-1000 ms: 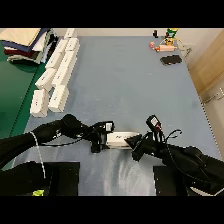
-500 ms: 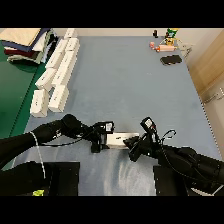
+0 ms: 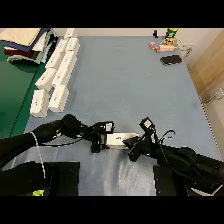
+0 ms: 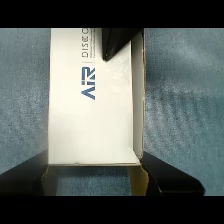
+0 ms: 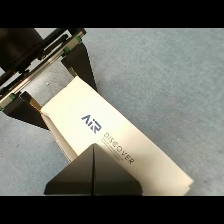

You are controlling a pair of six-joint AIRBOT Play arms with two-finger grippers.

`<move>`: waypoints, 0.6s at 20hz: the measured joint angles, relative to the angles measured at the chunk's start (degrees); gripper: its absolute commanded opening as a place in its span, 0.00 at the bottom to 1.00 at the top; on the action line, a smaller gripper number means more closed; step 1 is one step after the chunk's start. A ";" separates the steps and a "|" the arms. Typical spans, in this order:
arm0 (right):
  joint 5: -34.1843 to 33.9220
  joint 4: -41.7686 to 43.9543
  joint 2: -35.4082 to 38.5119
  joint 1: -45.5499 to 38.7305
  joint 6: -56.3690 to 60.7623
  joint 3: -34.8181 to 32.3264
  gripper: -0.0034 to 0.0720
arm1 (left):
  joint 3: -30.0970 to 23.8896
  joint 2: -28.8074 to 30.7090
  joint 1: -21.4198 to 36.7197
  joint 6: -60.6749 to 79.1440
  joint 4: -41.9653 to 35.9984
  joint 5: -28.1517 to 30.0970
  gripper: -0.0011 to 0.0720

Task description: Fold the box.

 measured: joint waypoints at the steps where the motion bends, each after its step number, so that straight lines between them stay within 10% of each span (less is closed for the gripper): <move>1: 0.13 -0.02 -0.11 0.00 0.00 0.02 0.05 | 0.00 0.00 0.00 0.00 0.00 0.00 0.58; 12: -5.57 -1.77 9.29 0.02 0.04 1.20 0.07 | 0.00 0.00 0.00 -0.37 -0.20 -0.20 0.58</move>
